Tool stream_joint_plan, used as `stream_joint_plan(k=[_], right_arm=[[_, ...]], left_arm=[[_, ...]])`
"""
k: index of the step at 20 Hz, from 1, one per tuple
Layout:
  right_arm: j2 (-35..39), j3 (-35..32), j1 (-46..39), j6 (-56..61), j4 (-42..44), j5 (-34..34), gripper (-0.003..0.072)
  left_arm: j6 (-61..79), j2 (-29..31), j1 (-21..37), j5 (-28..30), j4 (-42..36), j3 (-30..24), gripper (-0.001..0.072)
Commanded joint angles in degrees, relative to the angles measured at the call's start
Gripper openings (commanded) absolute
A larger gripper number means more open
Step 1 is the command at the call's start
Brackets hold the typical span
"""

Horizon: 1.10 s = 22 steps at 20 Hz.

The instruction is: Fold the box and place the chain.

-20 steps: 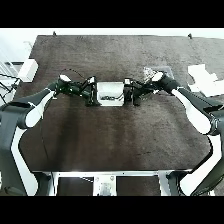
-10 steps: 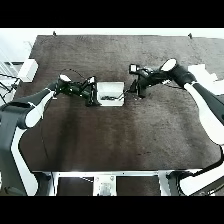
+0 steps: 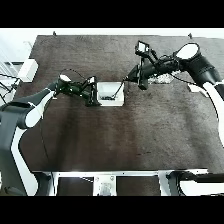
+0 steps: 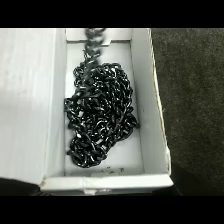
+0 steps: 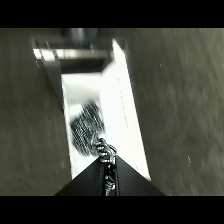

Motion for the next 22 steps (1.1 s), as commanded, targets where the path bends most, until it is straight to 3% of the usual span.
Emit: stream_joint_plan(k=[1, 5, 18, 19, 20, 21, 22], right_arm=[[1.0, 0.0, 3.6, 2.1, 1.0, -1.2, 0.0006], [0.9, 0.0, 6.8, 2.6, 0.5, -7.8, 0.0006], [-10.5, -4.6, 7.6, 3.0, 2.3, -12.0, 0.0007], [-11.5, -5.2, 7.6, 3.0, 1.8, -12.0, 0.0076], [-12.3, -5.2, 7.2, 3.2, 0.7, -12.0, 0.0308], [-12.3, -5.2, 6.5, 4.7, 0.2, -12.3, 0.0426], [-11.9, -4.7, 5.6, 7.3, 0.2, -12.4, 0.0422]], left_arm=[[0.0, 0.0, 0.1, 0.0, 0.0, 0.0, 0.0494], [0.0, 0.0, 0.0, 0.0, 0.0, 0.0, 0.0494], [0.0, 0.0, 0.1, 0.0, 0.0, 0.0, 0.0494], [0.0, 0.0, 0.1, 0.0, 0.0, 0.0, 0.0495], [0.0, 0.0, 0.0, 0.0, 0.0, 0.0, 0.0494], [0.0, 0.0, 0.0, 0.0, 0.0, 0.0, 0.0494], [0.0, 0.0, 0.1, 0.0, 0.0, 0.0, 0.0494]])
